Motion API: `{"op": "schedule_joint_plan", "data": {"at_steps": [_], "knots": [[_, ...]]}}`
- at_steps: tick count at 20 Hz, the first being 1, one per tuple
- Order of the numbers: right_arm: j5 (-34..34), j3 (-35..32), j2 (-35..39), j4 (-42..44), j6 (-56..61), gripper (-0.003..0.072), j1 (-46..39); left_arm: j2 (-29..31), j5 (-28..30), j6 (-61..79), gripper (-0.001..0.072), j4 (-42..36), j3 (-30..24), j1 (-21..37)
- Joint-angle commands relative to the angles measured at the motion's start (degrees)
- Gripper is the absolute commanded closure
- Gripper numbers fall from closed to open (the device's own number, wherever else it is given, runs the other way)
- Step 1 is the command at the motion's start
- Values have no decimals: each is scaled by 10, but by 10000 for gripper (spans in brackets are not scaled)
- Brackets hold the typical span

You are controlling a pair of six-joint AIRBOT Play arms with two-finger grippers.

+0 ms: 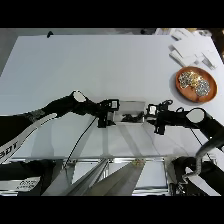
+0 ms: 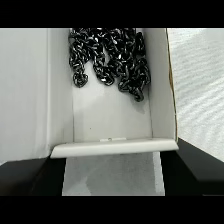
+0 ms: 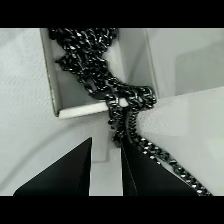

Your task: Fold the box and place the chain.

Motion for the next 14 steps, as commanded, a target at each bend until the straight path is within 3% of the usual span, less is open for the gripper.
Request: {"op": "schedule_joint_plan", "data": {"at_steps": [1, 11, 12, 13, 14], "knots": [[-25, -1, -13, 31, -34, 507, 4, 0, 0, 0, 570, 0, 0, 0], [-22, -1, -43, 109, -101, 533, 4, 0, 0, 0, 570, 0, 0, 0], [-23, -1, -48, 117, -109, 559, 4, 0, 0, 0, 570, 0, 0, 0], [-23, -1, -49, 114, -108, 671, 4, 0, 0, 0, 570, 0, 0, 0], [-23, -1, -49, 108, -106, 667, 3, 0, 0, 0, 570, 0, 0, 0]]}}
